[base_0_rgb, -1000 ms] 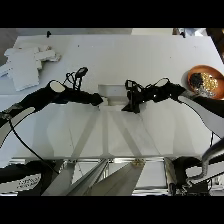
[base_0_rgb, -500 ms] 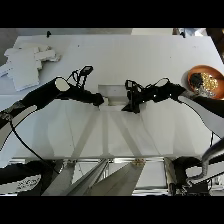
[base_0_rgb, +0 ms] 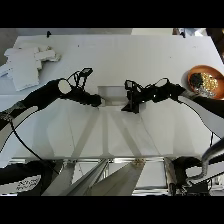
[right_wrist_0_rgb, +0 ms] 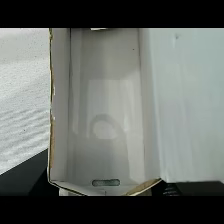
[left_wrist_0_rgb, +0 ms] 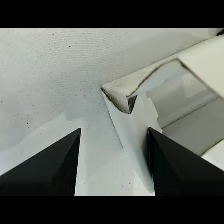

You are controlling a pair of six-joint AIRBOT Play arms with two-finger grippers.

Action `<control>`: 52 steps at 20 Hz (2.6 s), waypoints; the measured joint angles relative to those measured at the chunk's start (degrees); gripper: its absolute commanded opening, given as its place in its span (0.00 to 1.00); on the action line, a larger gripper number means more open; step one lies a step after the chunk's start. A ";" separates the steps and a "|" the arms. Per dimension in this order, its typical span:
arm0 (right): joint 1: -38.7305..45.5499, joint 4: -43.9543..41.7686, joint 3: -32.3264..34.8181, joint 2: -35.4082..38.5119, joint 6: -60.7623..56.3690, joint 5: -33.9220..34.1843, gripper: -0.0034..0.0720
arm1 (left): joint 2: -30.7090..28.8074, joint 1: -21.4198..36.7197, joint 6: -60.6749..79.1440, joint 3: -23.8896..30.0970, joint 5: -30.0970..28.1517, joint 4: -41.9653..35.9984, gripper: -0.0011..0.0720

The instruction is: Fold the box and place the chain.

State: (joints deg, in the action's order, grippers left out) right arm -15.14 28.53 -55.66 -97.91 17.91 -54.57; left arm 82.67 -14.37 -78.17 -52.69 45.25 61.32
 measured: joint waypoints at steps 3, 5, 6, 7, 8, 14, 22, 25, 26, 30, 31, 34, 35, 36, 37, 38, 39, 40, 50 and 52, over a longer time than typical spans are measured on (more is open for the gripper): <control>0.00 0.02 0.00 0.00 0.00 -0.02 0.62 | 0.04 -0.70 -1.01 -0.83 0.63 0.96 0.59; 0.00 0.02 0.00 0.00 -0.02 -0.07 0.62 | 0.07 -1.05 -1.55 -2.16 1.79 1.44 0.59; 0.00 0.04 0.00 0.00 -0.02 -0.07 0.62 | 0.07 -1.14 -2.08 -3.04 2.23 1.49 0.59; 0.00 0.04 0.00 0.00 -0.02 -0.09 0.62 | 0.13 -1.22 -2.84 -3.87 2.58 1.53 0.59; 0.00 0.04 0.00 0.00 -0.02 -0.09 0.62 | 0.31 -1.33 -3.74 -4.83 3.54 1.75 0.59; 0.00 0.07 0.00 0.00 -0.02 -0.11 0.62 | 3.32 -2.89 -12.63 -9.66 9.73 5.64 0.59; 0.00 0.13 0.00 0.00 0.00 -0.11 0.62 | 8.81 -6.19 -24.30 -12.50 11.72 8.68 0.55; 0.00 0.11 0.00 0.00 -0.02 -0.11 0.62 | 9.31 -6.45 -27.52 -14.53 12.20 12.50 0.48; 0.00 0.09 0.00 0.00 -0.04 -0.11 0.62 | 9.42 -6.49 -28.24 -14.93 12.70 13.46 0.48; 0.00 0.09 0.00 0.00 -0.02 -0.11 0.62 | 9.88 -6.64 -31.06 -15.76 14.01 15.32 0.48; 0.00 0.09 0.00 0.00 -0.02 -0.11 0.62 | 9.94 -6.73 -31.47 -15.85 14.21 15.72 0.47; 0.00 0.09 0.00 0.00 -0.04 -0.11 0.62 | 10.03 -7.10 -32.33 -16.00 14.51 16.85 0.40; 0.00 0.09 0.00 0.00 -0.02 -0.11 0.62 | 10.05 -7.28 -32.46 -16.02 14.69 17.25 0.40; 0.00 0.09 0.00 0.00 -0.02 -0.11 0.62 | 10.05 -7.41 -32.61 -16.02 14.78 17.57 0.40; 0.00 0.09 0.00 0.00 -0.02 -0.11 0.62 | 10.05 -7.54 -32.65 -16.04 14.86 17.84 0.40; 0.00 0.09 0.00 0.00 -0.02 -0.11 0.62 | 10.05 -7.72 -32.76 -16.04 14.97 18.01 0.40; 0.00 0.11 0.00 0.00 0.00 -0.11 0.62 | 10.05 -7.87 -32.85 -16.04 15.17 18.05 0.40; 0.00 0.09 0.00 0.00 0.00 -0.11 0.62 | 10.05 -8.07 -32.85 -16.04 15.26 18.16 0.41; 0.00 0.09 0.00 0.00 -0.02 -0.11 0.62 | 10.08 -9.49 -34.38 -16.61 14.99 17.84 0.55; 0.00 0.09 0.00 0.00 -0.02 -0.11 0.62 | 10.08 -9.94 -34.99 -16.98 15.08 18.69 0.55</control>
State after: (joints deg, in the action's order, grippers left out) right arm -15.14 28.62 -55.66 -97.91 17.89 -54.68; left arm 92.75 -24.32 -113.16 -69.67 60.34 80.01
